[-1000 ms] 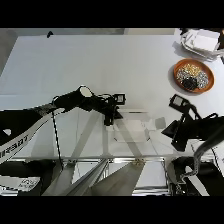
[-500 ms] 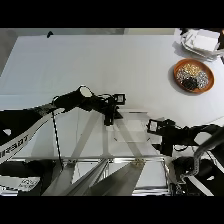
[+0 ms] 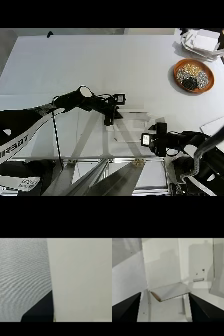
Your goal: Fold the box and place the chain.
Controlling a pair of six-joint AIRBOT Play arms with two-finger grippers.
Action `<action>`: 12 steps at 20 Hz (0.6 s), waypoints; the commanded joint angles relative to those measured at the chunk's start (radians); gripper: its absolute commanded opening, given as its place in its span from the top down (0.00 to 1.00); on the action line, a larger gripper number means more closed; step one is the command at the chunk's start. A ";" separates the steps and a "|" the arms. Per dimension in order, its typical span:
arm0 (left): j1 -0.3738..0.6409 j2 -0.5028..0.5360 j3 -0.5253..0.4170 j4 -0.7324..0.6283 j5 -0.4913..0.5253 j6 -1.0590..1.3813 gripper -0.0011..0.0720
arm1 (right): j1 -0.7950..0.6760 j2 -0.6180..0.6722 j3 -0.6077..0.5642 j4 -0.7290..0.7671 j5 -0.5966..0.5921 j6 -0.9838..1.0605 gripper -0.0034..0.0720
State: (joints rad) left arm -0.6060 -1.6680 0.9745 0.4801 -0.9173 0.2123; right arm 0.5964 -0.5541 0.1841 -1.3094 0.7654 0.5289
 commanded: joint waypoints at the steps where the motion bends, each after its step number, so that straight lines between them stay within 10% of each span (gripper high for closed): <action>1: 0.000 0.001 0.000 0.000 0.000 0.000 0.97 | 0.015 -0.008 -0.021 -0.003 -0.090 -0.006 0.08; 12: 0.000 0.001 0.000 0.000 0.000 0.000 0.97 | 0.014 -0.050 0.021 -0.005 -0.199 -0.008 0.09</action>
